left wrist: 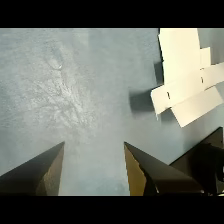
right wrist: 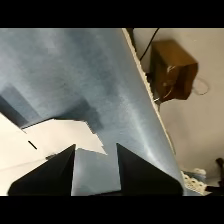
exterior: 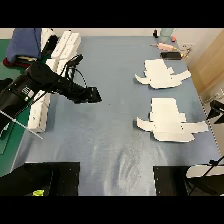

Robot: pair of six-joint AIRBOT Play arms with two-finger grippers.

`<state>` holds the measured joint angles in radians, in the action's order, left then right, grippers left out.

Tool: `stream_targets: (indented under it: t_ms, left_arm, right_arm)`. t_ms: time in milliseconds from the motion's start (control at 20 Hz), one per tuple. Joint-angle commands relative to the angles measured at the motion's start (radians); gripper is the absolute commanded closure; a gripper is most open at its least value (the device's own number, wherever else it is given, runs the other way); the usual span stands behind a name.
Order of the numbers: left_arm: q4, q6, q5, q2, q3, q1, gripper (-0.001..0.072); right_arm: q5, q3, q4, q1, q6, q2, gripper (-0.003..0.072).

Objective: Fold the box.

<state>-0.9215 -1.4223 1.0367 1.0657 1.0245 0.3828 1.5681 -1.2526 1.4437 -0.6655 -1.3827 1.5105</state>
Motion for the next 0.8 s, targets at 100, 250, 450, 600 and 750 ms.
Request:
stream_targets:
  t_ms: [100, 250, 450, 600, 750]
  left_arm:
    - [0.07, -0.019, 0.04, 0.0, 0.003, 0.0, 0.0147]
    - [0.073, -0.018, 0.041, 0.0, 0.003, 0.0, 0.0147]
    - [0.073, -0.018, 0.068, 0.0, 0.003, 0.0, 0.0147]
    - [0.072, -0.003, 0.066, 0.0, 0.003, 0.0, 0.0148]
    - [0.072, 0.041, 0.07, 0.0, 0.003, 0.0, 0.0148]
  right_arm:
    - [0.042, 0.003, -0.198, -0.136, 0.195, 0.103, 0.0271]
    - [0.048, 0.009, -0.211, -0.122, 0.213, 0.125, 0.0274]
    - [0.051, 0.061, -0.218, -0.09, 0.22, 0.135, 0.0405]
    - [0.112, 0.084, -0.313, -0.037, 0.222, 0.134, 0.0648]
    - [0.166, 0.102, -0.446, 0.057, 0.22, 0.105, 0.0685]
